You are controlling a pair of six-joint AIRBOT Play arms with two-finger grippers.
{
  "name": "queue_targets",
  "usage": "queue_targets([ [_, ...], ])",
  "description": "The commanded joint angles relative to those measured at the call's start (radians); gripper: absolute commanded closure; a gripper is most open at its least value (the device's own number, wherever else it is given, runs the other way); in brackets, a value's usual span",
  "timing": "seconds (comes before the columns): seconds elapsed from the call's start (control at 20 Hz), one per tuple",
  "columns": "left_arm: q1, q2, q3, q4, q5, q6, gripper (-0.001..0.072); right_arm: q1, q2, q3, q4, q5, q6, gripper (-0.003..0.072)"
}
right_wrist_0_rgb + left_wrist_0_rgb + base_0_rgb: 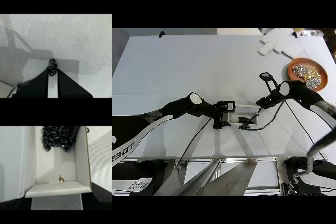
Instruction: Fold the box and place the chain.
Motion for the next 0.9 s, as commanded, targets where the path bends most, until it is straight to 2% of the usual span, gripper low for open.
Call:
queue_targets([
  [0.0, 0.000, 0.001, 0.000, 0.000, 0.000, 0.000, 0.0455, 0.006, 0.043, 0.000, -0.047, 0.021, 0.007, 0.0667],
  [0.2, 0.000, 0.000, 0.000, 0.000, 0.000, 0.000, 0.0455, 0.006, 0.185, 0.000, -0.071, 0.035, 0.030, 0.0667],
  [0.55, 0.000, 0.001, 0.000, 0.000, 0.000, 0.000, 0.0455, 0.006, 0.497, -0.001, -0.052, 0.143, 0.029, 0.0667],
  [0.65, 0.000, 0.001, 0.000, 0.000, 0.000, 0.000, 0.0455, 0.006, 0.597, -0.001, 0.010, 0.140, -0.011, 0.0667],
  [0.85, 0.000, 0.001, 0.000, 0.000, 0.000, 0.000, 0.0455, 0.040, 0.730, -0.001, 0.263, 0.149, -0.167, 0.0667],
])
